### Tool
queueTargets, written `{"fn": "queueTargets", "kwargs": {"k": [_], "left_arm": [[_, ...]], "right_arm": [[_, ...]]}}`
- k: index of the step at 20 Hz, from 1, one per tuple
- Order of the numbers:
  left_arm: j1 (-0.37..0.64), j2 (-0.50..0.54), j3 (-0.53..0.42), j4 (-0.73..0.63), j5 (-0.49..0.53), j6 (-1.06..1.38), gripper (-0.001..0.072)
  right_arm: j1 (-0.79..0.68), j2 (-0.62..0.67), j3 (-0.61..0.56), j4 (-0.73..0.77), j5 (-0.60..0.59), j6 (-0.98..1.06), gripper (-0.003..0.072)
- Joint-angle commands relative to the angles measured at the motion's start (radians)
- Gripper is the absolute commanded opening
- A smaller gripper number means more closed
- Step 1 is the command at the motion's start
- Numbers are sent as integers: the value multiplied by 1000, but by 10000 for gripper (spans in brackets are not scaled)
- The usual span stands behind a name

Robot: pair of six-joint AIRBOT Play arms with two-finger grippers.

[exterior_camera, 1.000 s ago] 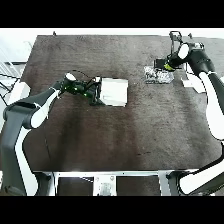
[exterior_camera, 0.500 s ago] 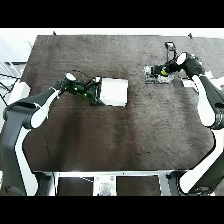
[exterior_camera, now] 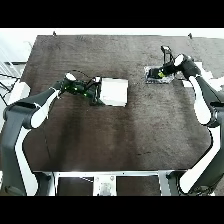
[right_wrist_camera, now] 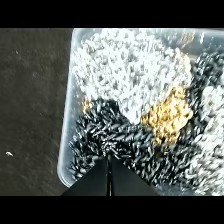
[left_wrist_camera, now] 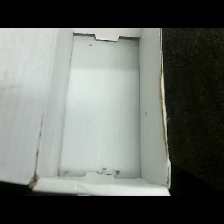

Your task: Fold the box and place the chain.

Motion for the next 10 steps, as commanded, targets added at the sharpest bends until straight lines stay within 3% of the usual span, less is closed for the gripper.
{"fn": "queueTargets", "kwargs": {"k": [1, 7, 9, 10], "left_arm": [[0, 0, 0, 0, 0, 0, 628], [0, 0, 0, 0, 0, 0, 627], [0, 0, 0, 0, 0, -1, 628], [0, 0, 0, 0, 0, 0, 628]], "right_arm": [[7, 36, 50, 3, 11, -5, 14], [14, 140, 62, -8, 59, 8, 24], [13, 111, 43, -54, 78, 67, 344], [13, 85, 42, -76, 78, 79, 299]]}}
